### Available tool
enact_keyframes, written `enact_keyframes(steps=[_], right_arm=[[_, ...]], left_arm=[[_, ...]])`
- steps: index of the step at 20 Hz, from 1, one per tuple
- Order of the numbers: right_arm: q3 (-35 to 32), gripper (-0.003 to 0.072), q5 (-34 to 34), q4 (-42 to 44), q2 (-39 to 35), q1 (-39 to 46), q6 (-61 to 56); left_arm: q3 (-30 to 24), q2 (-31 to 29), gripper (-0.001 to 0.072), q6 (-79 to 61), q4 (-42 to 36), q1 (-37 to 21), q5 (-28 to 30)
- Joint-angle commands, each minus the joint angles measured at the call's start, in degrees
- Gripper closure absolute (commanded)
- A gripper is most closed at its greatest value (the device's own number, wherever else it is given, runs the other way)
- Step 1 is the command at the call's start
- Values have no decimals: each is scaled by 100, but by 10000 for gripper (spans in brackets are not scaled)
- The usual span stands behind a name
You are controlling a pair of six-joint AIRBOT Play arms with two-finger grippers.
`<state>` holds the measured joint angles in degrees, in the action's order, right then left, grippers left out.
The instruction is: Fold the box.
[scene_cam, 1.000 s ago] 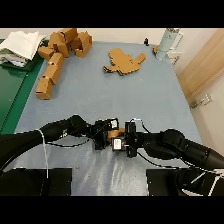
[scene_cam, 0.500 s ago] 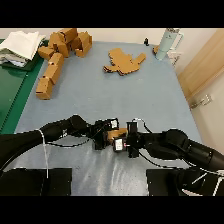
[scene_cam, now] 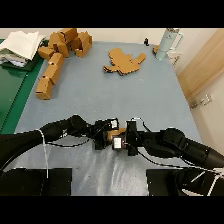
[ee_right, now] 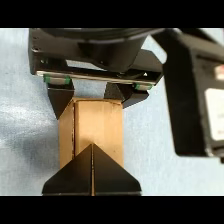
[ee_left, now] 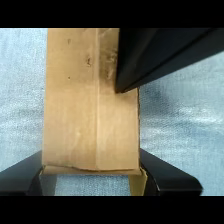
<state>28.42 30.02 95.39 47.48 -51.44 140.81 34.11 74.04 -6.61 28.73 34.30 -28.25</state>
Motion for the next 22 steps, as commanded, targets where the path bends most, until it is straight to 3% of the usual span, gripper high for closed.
enact_keyframes(steps=[1,22], right_arm=[[-22,671,68,70,44,4,-2],[-87,671,79,197,111,4,0]], left_arm=[[7,2,175,-2,0,0,2],[7,2,175,-2,0,0,2]])
